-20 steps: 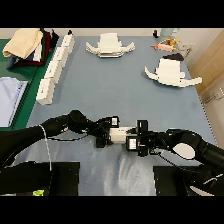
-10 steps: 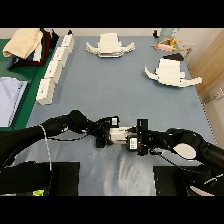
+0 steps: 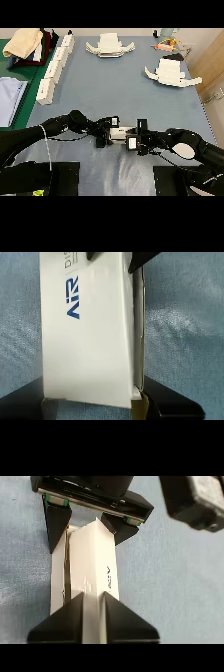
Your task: Fold the box.
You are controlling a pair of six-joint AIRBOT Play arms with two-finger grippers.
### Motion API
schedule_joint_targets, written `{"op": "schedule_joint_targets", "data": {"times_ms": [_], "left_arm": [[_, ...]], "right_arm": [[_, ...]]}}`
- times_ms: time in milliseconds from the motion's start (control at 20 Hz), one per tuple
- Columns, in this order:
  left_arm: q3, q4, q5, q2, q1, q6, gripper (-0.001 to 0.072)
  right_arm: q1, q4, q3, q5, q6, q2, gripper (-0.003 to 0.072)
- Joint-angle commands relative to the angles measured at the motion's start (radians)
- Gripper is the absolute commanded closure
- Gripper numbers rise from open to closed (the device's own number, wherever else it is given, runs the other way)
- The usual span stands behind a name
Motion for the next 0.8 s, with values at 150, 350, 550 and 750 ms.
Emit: {"op": "schedule_joint_targets", "data": {"times_ms": [150,350,550,750], "left_arm": [[0.000,0.000,0.000,0.000,-0.001,0.000,0.0298],[0.000,0.000,0.000,0.000,-0.001,0.000,0.0298],[0.000,0.000,0.000,0.000,-0.001,0.000,0.0298],[0.000,0.000,0.000,0.000,-0.001,0.000,0.0298]], "right_arm": [[0.000,0.001,0.000,0.002,0.001,-0.004,0.0608],[0.000,0.037,0.000,0.018,0.001,-0.004,0.0608],[0.000,0.072,-0.002,0.071,0.001,-0.013,0.0607],[0.000,0.112,-0.002,0.103,0.001,-0.022,0.0588]]}}
